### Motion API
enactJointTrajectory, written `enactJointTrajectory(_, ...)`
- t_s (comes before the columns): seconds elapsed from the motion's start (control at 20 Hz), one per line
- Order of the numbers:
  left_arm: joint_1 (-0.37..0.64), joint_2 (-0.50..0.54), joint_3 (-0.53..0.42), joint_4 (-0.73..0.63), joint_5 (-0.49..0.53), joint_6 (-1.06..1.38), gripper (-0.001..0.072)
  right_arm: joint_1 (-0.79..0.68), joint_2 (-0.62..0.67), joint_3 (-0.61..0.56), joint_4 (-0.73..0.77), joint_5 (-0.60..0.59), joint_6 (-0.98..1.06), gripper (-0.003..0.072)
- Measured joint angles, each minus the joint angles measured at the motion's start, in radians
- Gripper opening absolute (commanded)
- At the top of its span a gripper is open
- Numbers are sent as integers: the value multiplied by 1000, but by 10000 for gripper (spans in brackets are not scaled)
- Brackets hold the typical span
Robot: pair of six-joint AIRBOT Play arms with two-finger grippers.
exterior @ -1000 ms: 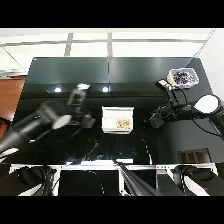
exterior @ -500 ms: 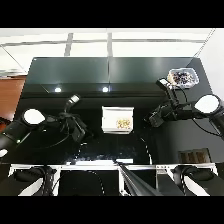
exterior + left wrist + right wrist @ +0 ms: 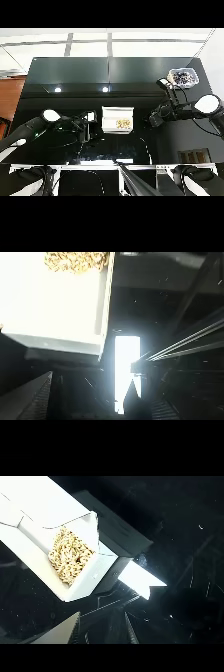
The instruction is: Fold the box and place the chain.
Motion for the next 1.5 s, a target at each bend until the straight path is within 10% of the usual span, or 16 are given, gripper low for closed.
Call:
enactJointTrajectory(1.1,-32,-168,137,-58,-18,107,691,0,0,0,0,-29,6,327)
enactJointTrajectory(1.3,-57,-177,148,-44,1,80,341,0,0,0,0,-32,6,328)
enactJointTrajectory(1.5,-66,-180,153,-37,9,65,334,0,0,0,-1,-34,5,327)
